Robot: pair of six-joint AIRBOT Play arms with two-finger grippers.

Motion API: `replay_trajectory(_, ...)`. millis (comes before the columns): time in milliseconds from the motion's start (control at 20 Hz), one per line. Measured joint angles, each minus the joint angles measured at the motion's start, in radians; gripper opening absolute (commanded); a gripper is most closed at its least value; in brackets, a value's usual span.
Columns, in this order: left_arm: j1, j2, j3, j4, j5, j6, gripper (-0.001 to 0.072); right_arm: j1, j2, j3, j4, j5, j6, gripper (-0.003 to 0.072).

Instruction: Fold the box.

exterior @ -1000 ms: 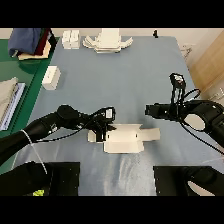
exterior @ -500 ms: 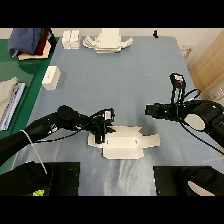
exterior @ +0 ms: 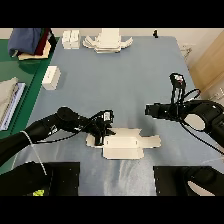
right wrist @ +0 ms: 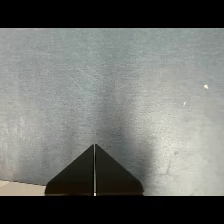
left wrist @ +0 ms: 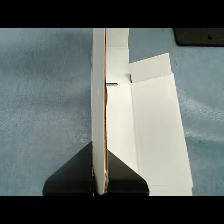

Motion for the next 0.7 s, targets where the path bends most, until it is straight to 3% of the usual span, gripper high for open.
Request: replay_trajectory(700, 0.0, -0.001, -0.013, 0.004, -0.008, -0.068, 0.0014, 0.0, 0.0, 0.0, 0.0, 0.0, -0.034, 0.0003)
